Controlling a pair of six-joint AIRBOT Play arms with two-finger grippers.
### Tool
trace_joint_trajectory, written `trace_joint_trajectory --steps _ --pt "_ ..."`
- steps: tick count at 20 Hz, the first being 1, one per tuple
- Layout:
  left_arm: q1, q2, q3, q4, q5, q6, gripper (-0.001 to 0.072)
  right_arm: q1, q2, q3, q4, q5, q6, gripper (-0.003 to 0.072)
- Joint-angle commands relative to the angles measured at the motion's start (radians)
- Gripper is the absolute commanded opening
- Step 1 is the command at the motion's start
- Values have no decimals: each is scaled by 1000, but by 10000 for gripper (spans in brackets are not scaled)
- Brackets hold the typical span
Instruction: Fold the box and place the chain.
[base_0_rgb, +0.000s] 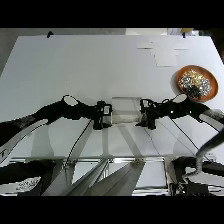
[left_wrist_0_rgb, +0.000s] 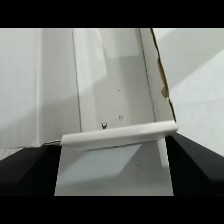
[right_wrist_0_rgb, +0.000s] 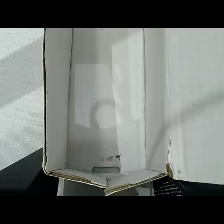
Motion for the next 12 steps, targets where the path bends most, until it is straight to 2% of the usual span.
trace_joint_trajectory --steps 1,7,8,9,10,11,12 --pt "-14 -12 0 -20 -7 -1 696 0 1 1 0 0 1 411" --pt "-41 -44 0 -63 9 -2 690 0 1 1 0 0 1 411" --pt "-41 -44 0 -63 10 -1 661 0 1 1 0 0 1 411" --pt "-41 -44 0 -63 9 -1 547 0 1 1 0 0 0 411" --pt "-41 -44 0 -63 10 -1 390 0 1 1 0 0 0 411" --pt "-41 -44 0 -63 10 -1 196 0 1 1 0 0 1 411" --pt "-41 -44 0 -63 10 -1 51 0 1 1 0 0 0 411"
